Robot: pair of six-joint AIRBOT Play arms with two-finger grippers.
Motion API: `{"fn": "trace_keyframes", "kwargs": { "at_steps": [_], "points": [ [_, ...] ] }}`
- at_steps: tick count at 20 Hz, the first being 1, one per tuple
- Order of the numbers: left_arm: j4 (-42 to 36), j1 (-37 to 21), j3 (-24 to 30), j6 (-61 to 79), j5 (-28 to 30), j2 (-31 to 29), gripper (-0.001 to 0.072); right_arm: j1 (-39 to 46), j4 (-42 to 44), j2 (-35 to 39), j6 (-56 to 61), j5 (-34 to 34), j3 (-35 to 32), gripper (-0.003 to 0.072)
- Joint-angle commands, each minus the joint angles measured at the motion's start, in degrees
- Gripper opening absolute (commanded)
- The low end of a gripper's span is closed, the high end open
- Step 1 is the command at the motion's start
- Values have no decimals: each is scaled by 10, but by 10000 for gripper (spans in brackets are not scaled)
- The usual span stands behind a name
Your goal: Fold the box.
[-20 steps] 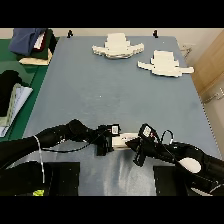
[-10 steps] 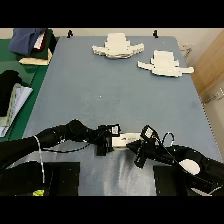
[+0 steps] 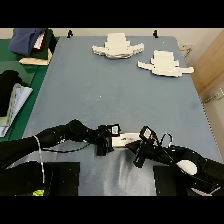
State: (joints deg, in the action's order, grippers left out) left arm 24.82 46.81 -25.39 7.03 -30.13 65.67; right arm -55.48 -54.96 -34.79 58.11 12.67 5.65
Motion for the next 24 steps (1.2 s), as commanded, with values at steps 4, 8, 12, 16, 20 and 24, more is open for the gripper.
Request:
{"fn": "trace_keyframes", "kwargs": {
  "at_steps": [4, 8, 12, 16, 20, 24],
  "points": [
    [0, 0, 0, 0, 0, 0, 525, 0, 0, 52, 1, 33, 19, 3],
    [0, 0, 0, 0, 0, 0, 526, 12, -3, 96, 0, 31, 39, 4],
    [0, 0, 0, 0, 0, 0, 525, 12, -28, 96, 2, 13, 72, 4],
    [0, 0, 0, 0, 0, 0, 525, 63, -85, 36, 134, 60, 110, 3],
    [0, 0, 0, 0, 0, 0, 526, 160, -238, -45, 316, 221, 196, 4],
    [0, 0, 0, 0, 8, 0, 525, 234, -303, -99, 409, 386, 333, 4]
  ]
}}
